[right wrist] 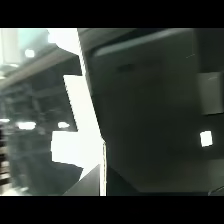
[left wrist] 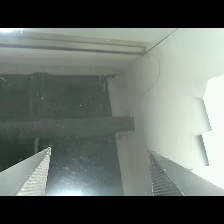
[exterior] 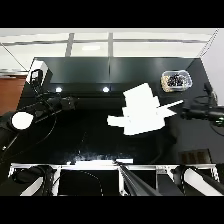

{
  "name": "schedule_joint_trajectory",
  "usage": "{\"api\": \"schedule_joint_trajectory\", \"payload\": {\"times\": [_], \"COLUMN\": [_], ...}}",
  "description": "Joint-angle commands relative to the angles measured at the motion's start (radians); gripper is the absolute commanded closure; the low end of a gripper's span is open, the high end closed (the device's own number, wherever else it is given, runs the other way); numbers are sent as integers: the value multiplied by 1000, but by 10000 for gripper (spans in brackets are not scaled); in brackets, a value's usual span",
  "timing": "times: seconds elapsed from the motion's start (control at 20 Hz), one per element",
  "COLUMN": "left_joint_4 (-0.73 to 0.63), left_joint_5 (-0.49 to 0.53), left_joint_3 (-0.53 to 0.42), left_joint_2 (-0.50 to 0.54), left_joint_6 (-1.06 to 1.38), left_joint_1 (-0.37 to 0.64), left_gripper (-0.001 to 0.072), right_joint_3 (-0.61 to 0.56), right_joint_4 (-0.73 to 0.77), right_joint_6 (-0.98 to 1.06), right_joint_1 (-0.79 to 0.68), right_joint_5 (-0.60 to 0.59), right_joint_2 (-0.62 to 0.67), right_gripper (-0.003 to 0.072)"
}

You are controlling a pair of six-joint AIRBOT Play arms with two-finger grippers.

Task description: Fold the box and place the chain.

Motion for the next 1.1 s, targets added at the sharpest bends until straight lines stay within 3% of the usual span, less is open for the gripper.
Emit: {"api": "schedule_joint_trajectory", "payload": {"times": [0.0, 0.25, 0.4, 0.5, 0.75, 1.05], "left_joint_4": [0, -89, -360, -528, -697, -778], "left_joint_5": [-51, -161, -216, -230, -356, -554], "left_joint_3": [0, 0, 0, 0, 14, 149], "left_joint_2": [-4, -71, -146, -193, -360, -598], "left_joint_6": [1, 49, 269, 404, 594, 821], "left_joint_1": [-1, -1, 0, 2, 1, 0], "left_gripper": [5, 5, 5, 5, 5, 5], "right_joint_3": [-84, -122, -220, -266, -303, -303], "right_joint_4": [48, -151, -169, -169, -168, -166], "right_joint_6": [95, 81, 76, 77, 93, 97], "right_joint_1": [257, 585, 718, 790, 871, 874], "right_joint_5": [-281, -475, -659, -721, -729, -729], "right_joint_2": [180, 383, 452, 451, 451, 451], "right_gripper": [677, 677, 677, 678, 678, 677]}}
